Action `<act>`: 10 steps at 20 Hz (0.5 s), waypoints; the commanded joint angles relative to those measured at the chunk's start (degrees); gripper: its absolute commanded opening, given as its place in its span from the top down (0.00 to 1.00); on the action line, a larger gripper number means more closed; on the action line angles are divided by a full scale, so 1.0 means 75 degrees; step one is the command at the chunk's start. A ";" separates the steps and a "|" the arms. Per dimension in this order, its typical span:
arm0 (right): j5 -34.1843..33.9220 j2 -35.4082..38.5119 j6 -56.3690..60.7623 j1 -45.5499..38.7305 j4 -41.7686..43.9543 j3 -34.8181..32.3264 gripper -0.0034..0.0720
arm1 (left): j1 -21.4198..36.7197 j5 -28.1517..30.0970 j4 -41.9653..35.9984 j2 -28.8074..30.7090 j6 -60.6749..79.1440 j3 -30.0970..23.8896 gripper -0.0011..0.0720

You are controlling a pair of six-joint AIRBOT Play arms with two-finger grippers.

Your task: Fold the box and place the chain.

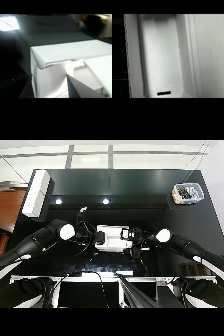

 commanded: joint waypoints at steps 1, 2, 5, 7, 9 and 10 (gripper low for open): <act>0.0003 -0.0006 0.0000 0.0000 -0.0009 0.0000 0.42 | -0.0370 -0.0466 0.0985 -0.0318 -0.1122 0.0458 0.33; 0.0006 -0.0006 0.0000 0.0003 -0.0012 0.0000 0.62 | -0.0446 -0.0481 0.0985 -0.0428 -0.1145 0.0510 0.33; 0.0009 -0.0006 -0.0003 0.0009 -0.0035 0.0000 0.71 | -0.0507 -0.0493 0.0991 -0.0592 -0.1259 0.0554 0.33; 0.0009 -0.0006 -0.0003 0.0009 -0.0035 0.0000 0.71 | -0.0504 -0.0493 0.1040 -0.0592 -0.1326 0.0554 0.33; 0.0009 -0.0006 0.0000 0.0009 -0.0035 0.0000 0.71 | -0.0504 -0.0533 0.1070 -0.0592 -0.1346 0.0554 0.34; 0.0009 -0.0006 -0.0003 0.0009 -0.0035 0.0000 0.71 | -0.0504 -0.0597 0.1070 -0.0592 -0.1349 0.0554 0.42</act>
